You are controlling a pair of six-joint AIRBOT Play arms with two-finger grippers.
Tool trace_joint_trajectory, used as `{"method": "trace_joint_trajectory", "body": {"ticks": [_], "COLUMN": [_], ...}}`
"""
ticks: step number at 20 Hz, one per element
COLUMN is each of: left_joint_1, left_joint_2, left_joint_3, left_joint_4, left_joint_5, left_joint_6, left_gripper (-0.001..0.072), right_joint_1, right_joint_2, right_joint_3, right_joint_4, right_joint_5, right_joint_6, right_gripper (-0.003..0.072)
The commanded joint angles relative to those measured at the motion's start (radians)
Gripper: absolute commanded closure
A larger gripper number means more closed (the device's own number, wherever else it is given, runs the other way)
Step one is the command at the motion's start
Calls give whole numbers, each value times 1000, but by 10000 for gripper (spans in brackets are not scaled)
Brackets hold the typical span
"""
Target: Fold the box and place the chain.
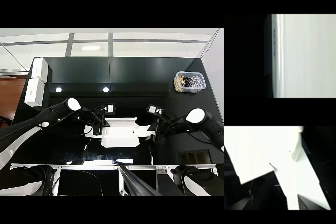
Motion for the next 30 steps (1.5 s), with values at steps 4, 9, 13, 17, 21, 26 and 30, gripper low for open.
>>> {"method": "trace_joint_trajectory", "body": {"ticks": [4, 9, 13, 17, 21, 26, 30], "left_joint_1": [0, 0, 0, 0, 0, 0, 0], "left_joint_2": [-3, -3, -3, -3, -3, -3, -3], "left_joint_3": [0, 0, 0, 0, 0, 0, 0], "left_joint_4": [7, 7, 7, 7, 7, 7, 7], "left_joint_5": [-1, -1, -1, -1, -1, -1, -1], "left_joint_6": [0, 0, 0, 0, 0, 0, 0], "left_gripper": [683, 684, 683, 683, 683, 683, 683], "right_joint_1": [211, 280, 320, 322, 322, 322, 322], "right_joint_2": [0, 0, 0, 0, 0, 5, 36], "right_joint_3": [-55, -54, -54, -54, -54, -53, -53], "right_joint_4": [8, 10, 31, 47, 49, 55, 55], "right_joint_5": [-191, -253, -277, -318, -289, -287, -383], "right_joint_6": [-20, -21, -26, -26, -26, -25, 6], "right_gripper": [46, 45, 46, 45, 45, 46, 45]}}
